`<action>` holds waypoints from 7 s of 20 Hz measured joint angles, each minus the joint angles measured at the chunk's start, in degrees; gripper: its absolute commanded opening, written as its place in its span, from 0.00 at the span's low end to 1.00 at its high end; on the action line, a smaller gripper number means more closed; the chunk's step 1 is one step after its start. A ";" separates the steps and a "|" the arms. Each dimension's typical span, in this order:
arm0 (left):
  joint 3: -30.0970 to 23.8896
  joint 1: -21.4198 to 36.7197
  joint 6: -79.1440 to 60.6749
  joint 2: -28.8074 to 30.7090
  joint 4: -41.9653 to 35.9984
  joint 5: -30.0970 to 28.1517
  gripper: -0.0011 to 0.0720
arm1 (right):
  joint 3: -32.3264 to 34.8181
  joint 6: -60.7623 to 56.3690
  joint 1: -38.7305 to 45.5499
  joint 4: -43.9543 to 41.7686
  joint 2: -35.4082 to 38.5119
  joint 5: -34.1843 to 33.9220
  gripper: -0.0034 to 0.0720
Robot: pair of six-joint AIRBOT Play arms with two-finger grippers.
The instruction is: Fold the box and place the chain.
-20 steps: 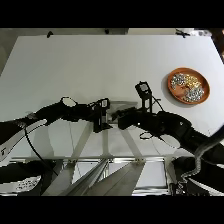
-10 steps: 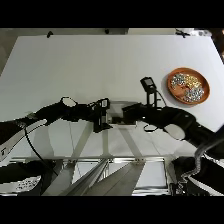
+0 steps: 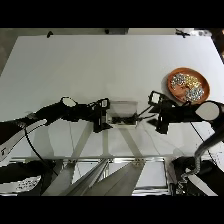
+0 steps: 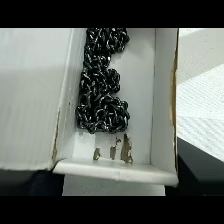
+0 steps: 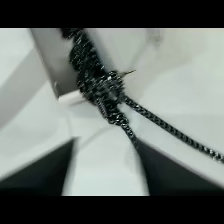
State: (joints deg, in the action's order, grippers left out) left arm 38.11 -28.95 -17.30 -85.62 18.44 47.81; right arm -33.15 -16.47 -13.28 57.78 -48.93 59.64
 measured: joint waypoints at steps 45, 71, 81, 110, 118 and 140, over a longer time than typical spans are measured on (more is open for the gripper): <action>0.00 0.00 0.00 0.00 0.00 0.00 0.03 | 0.02 -30.84 -9.99 -2.93 9.07 -13.84 0.06; 0.00 0.00 -0.02 0.00 0.00 0.00 0.03 | -0.13 -39.45 -15.21 -13.27 0.74 -22.25 0.36; 0.00 0.00 -0.02 0.00 0.00 0.00 0.03 | 10.60 -11.04 -0.11 2.86 4.81 -11.37 0.36; 0.00 0.00 0.00 0.00 0.00 0.00 0.03 | 14.36 33.55 -6.67 -26.27 -9.14 -30.51 0.36; 0.02 0.00 -0.02 0.00 0.00 0.00 0.03 | 14.05 37.88 -6.27 -26.49 -9.14 -30.16 0.36; 0.00 0.00 0.00 0.00 0.00 0.00 0.03 | 13.35 42.58 -6.27 -26.23 -8.24 -29.46 0.06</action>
State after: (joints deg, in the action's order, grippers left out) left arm 38.11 -28.95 -17.30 -85.62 18.44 47.81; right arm -19.79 26.11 -19.55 31.55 -57.17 30.17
